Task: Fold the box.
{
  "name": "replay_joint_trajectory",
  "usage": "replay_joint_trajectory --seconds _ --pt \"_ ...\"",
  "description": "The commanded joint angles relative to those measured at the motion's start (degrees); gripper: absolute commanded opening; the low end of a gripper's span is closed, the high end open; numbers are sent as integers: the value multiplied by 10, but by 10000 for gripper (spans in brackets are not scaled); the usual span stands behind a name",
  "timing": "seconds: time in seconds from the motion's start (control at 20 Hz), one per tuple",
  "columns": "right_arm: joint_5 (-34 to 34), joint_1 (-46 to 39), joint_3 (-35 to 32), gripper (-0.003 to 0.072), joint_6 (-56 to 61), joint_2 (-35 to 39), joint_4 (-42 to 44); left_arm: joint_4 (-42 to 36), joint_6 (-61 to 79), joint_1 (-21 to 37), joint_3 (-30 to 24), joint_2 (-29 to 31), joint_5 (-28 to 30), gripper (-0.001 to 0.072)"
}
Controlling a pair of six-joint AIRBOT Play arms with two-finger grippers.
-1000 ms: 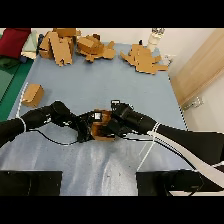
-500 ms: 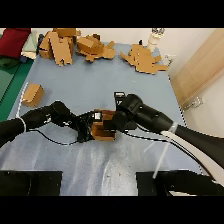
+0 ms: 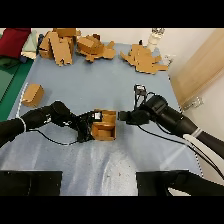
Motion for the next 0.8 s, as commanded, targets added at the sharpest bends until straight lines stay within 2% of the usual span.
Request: replay_joint_trajectory --seconds 0.0,0.05,0.1,0.2,0.35,0.45,0.65,0.75 --pt "238 -85 -26 1 -339 -52 360 0 1 0 0 0 0 318" --pt "220 -90 -17 1 -445 -71 444 0 1 0 0 0 0 318" --pt "191 -90 -9 1 -524 -82 485 0 1 0 0 0 0 318" --pt "125 -83 -4 0 -624 -80 521 0 1 0 0 0 0 318" --pt "20 -82 -6 1 -706 -52 518 0 1 0 0 0 0 318" --pt "-26 -82 -6 0 -765 -36 498 0 1 0 0 0 0 318" --pt "-66 -82 -11 0 -781 -31 393 0 1 0 0 0 1 318" --pt "-54 -82 -27 0 -799 -30 398 0 1 0 0 0 2 318"
